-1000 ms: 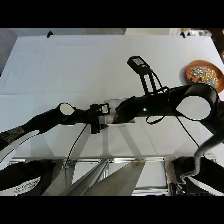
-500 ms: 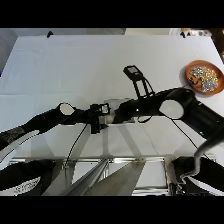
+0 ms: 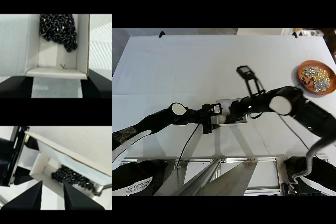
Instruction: Fold the box and place the chain.
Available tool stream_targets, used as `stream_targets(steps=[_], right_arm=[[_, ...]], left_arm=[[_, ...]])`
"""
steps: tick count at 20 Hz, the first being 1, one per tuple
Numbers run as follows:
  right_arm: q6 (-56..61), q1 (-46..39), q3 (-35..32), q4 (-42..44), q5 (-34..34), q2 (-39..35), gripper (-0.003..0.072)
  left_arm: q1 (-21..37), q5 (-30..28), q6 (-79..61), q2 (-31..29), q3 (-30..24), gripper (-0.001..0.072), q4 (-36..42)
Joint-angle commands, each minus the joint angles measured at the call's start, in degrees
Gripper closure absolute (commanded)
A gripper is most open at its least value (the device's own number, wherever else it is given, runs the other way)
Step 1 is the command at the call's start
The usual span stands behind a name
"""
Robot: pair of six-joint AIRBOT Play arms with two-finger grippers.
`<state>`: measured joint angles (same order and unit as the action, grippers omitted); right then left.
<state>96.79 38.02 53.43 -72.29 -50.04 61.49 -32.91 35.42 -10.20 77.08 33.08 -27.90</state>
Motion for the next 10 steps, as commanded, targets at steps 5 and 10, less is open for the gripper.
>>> stream_targets(steps=[5, 10], right_arm=[[-1.29, -16.35, 0.70, -12.24, -8.20, -4.98, 0.0457], [-1.31, -20.68, 0.68, -20.26, -8.35, 2.71, 0.0244]], left_arm=[[-0.04, -0.02, -0.02, -0.02, -0.02, 0.0699, -0.02], [-0.04, -0.02, -0.02, -0.02, -0.02, 0.0699, -0.02]])
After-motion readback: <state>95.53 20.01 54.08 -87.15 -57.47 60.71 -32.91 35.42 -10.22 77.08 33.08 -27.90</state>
